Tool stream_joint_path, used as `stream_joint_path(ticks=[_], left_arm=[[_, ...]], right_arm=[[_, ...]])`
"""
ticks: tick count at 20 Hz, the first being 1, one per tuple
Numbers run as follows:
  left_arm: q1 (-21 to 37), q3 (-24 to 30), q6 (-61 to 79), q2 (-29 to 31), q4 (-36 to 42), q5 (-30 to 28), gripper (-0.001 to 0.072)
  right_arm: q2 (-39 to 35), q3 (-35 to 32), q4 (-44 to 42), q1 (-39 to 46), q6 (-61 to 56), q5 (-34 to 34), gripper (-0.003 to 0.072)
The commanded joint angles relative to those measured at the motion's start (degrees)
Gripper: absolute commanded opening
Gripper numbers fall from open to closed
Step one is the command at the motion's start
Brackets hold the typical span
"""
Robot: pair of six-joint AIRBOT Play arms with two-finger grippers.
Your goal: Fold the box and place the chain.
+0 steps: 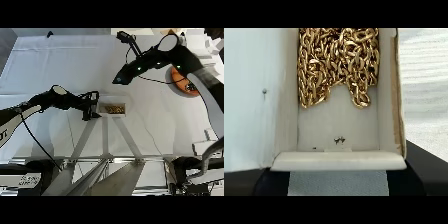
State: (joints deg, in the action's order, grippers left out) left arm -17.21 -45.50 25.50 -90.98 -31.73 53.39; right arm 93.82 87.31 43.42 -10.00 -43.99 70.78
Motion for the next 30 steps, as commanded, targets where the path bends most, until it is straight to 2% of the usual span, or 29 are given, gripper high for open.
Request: stream_joint_path(ticks=[1,5,13,16,19,22,24,30], left_arm=[[-0.02,0.0,0.0,-0.02,-0.02,-0.02,0.0275],[-0.02,0.0,0.02,-0.02,-0.02,-0.02,0.0275],[-0.02,0.0,0.0,-0.02,-0.02,-0.02,0.0275],[-0.02,0.0,0.0,-0.02,-0.02,-0.02,0.0275],[-0.02,0.0,0.0,-0.02,-0.02,-0.02,0.0275],[-0.02,0.0,0.0,-0.02,-0.02,0.0,0.0275],[0.0,0.0,0.02,-0.02,-0.02,-0.02,0.0275],[-0.02,0.0,0.0,-0.02,-0.02,-0.02,0.0275]], right_arm=[[3.34,1.31,1.38,-0.94,-2.93,-0.24,0.0318],[4.66,1.29,7.3,-2.89,-2.93,2.38,0.0315],[5.68,1.05,7.17,-6.01,-2.03,6.62,0.0316],[3.67,-2.75,7.21,-7.39,-0.24,5.05,0.0316],[-1.77,-11.04,7.26,-8.81,7.96,-3.1,0.0318],[-9.9,-21.9,7.45,-10.73,18.38,-18.51,0.0319],[-13.94,-26.8,7.41,-11.58,19.15,-25.77,0.0318],[-19.56,-33.53,7.26,-13.88,19.21,-29.51,0.0317]])
